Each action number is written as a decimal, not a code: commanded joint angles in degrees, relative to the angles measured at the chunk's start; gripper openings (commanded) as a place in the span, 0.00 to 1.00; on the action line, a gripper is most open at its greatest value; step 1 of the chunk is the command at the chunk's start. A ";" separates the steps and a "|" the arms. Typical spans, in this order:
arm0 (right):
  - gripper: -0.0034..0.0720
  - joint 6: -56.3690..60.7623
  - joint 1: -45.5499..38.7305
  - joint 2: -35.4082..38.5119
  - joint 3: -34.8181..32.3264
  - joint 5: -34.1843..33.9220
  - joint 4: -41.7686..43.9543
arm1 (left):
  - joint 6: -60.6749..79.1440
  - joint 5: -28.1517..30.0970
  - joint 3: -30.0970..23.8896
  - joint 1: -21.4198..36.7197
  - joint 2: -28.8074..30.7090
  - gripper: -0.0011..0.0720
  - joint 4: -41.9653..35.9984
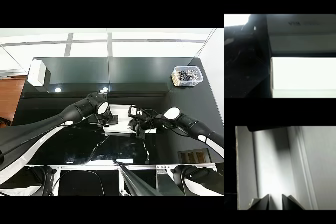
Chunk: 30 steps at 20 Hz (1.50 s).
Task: Fold the box and place the chain.
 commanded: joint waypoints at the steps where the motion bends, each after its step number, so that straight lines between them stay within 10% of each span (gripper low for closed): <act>1: 0.17 0.83 0.00 0.02 -0.02 0.63 -0.13 | 0.11 -0.04 -0.02 0.00 -0.02 0.05 0.02; 5: 0.06 12.35 -0.04 3.56 0.22 1.46 -6.14 | 0.11 0.07 -0.02 0.00 -0.02 0.05 0.04; 9: 0.06 48.78 -4.72 15.56 5.68 14.43 -27.61 | 0.11 0.02 -0.02 0.04 -0.02 0.05 0.04; 15: 0.06 85.88 -34.97 22.75 -1.60 14.29 -30.45 | 0.11 0.07 -0.02 0.07 -0.04 0.05 0.04; 19: 0.06 84.28 -41.83 18.32 -10.16 12.22 -16.65 | 0.11 0.07 -0.02 0.09 -0.13 0.05 0.04; 30: 0.06 57.37 -27.58 0.11 -4.15 21.86 3.80 | 0.11 0.02 -0.02 0.09 -0.48 0.05 0.04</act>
